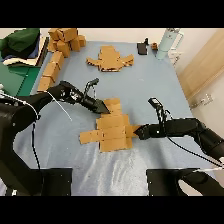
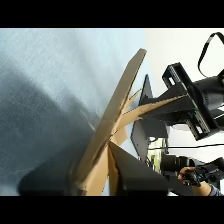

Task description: Fold the box.

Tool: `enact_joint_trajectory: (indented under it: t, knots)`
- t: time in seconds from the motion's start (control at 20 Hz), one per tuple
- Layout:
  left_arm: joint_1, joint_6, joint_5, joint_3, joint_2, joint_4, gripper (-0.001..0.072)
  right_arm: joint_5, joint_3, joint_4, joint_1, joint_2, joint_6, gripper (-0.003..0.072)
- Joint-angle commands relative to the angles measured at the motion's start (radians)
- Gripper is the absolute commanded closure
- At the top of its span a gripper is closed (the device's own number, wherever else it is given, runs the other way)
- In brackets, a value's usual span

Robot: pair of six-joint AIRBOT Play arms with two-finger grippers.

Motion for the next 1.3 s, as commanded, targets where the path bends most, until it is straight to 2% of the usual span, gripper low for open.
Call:
enact_joint_trajectory:
  t: [0.0,0.15,0.2,0.3,0.4,0.45,0.55,0.65,0.75,0.9,1.05,1.15,1.25]
  knots:
    - [-0.021,0.003,-0.004,0.007,0.0,0.053,0.0656,0.003,-0.001,-0.003,0.001,-0.001,0.0,0.0681]
    - [-0.026,0.018,-0.005,0.008,0.0,0.058,0.0659,0.004,-0.001,-0.003,0.001,-0.001,0.0,0.0681]
    - [-0.026,0.029,-0.007,0.008,0.0,0.058,0.0695,0.005,-0.001,-0.003,0.001,-0.001,0.0,0.0681]
    - [-0.027,0.029,-0.015,0.009,0.0,0.056,0.0695,0.016,-0.001,-0.003,0.001,-0.001,0.0,0.067]
    - [-0.027,0.029,-0.019,0.009,0.001,0.011,0.0695,0.05,-0.001,-0.023,0.0,-0.001,0.001,0.0453]
    - [-0.027,0.039,-0.018,0.014,0.002,-0.003,0.0696,0.075,0.0,-0.048,0.0,-0.001,0.018,0.0434]
    - [-0.027,0.065,-0.009,0.036,0.019,-0.003,0.07,0.127,0.011,-0.147,0.0,-0.001,0.097,0.0434]
    - [-0.046,0.117,0.042,0.039,0.073,0.01,0.0702,0.137,0.05,-0.314,-0.001,-0.001,0.245,0.0434]
    - [-0.088,0.154,0.121,0.02,0.144,0.08,0.0702,0.137,0.1,-0.479,-0.001,0.0,0.435,0.0434]
    - [-0.179,0.276,0.314,-0.103,0.277,0.124,0.0702,0.137,0.157,-0.694,-0.001,-0.001,0.713,0.0435]
    - [-0.256,0.492,0.479,-0.264,0.387,0.08,0.0702,0.14,0.164,-0.729,-0.001,-0.005,0.804,0.0469]
    - [-0.284,0.568,0.468,-0.327,0.408,0.053,0.0701,0.141,0.163,-0.72,0.0,-0.017,0.804,0.0469]
    - [-0.295,0.606,0.383,-0.341,0.41,0.013,0.0701,0.142,0.163,-0.701,0.0,-0.041,0.804,0.0469]
